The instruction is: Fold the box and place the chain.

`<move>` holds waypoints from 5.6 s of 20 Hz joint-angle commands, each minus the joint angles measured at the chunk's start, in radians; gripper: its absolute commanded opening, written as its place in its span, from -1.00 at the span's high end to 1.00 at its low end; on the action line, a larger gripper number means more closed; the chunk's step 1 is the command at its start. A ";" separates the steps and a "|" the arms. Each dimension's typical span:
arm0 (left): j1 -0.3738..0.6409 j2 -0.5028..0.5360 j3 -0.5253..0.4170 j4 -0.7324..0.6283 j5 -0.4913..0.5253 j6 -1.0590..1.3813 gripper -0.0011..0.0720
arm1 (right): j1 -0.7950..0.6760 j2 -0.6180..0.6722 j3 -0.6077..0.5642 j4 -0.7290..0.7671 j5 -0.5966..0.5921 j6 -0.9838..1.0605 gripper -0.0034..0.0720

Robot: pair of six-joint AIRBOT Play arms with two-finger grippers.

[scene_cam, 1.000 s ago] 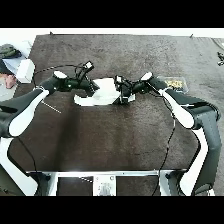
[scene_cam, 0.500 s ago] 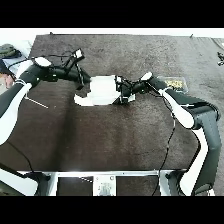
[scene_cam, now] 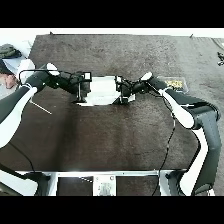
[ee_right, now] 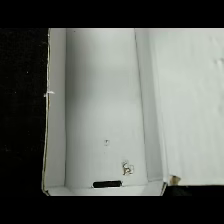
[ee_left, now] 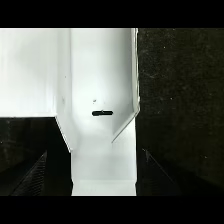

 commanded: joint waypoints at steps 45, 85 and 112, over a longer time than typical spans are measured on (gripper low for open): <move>-0.032 -0.101 -0.008 -0.230 0.042 0.102 -0.71 | 0.001 0.000 0.000 0.001 0.000 0.001 -0.07; 0.304 0.161 -0.216 -0.212 -0.005 -0.794 0.95 | 0.001 0.000 0.000 0.001 0.000 0.001 -0.07; 0.173 -0.026 -0.338 -0.499 0.186 -0.913 0.95 | 0.001 0.000 0.000 0.001 0.000 0.001 -0.07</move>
